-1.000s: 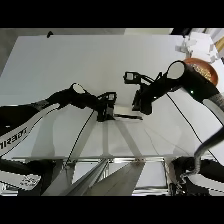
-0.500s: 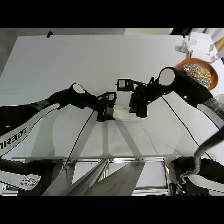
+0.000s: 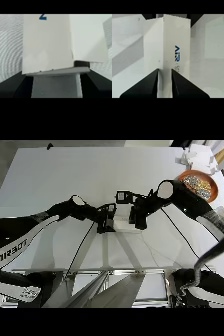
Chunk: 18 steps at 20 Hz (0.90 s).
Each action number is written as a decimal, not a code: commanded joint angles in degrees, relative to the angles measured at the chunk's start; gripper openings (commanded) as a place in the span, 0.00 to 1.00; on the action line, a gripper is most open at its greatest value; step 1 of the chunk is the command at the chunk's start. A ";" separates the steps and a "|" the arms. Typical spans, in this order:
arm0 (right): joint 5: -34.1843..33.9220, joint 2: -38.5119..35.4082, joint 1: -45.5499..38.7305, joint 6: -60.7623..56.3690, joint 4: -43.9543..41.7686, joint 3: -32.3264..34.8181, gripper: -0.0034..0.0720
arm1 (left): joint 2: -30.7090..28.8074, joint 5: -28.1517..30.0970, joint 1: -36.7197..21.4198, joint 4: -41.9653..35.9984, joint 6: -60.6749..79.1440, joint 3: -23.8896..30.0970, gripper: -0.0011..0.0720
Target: Fold the box and place the chain.
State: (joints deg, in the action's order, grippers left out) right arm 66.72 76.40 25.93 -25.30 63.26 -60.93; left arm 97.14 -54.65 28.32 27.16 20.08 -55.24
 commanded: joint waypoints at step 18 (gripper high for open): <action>-7.41 -4.24 0.00 -0.44 1.64 3.56 0.10 | -0.02 -0.20 -0.02 0.11 0.11 0.00 0.36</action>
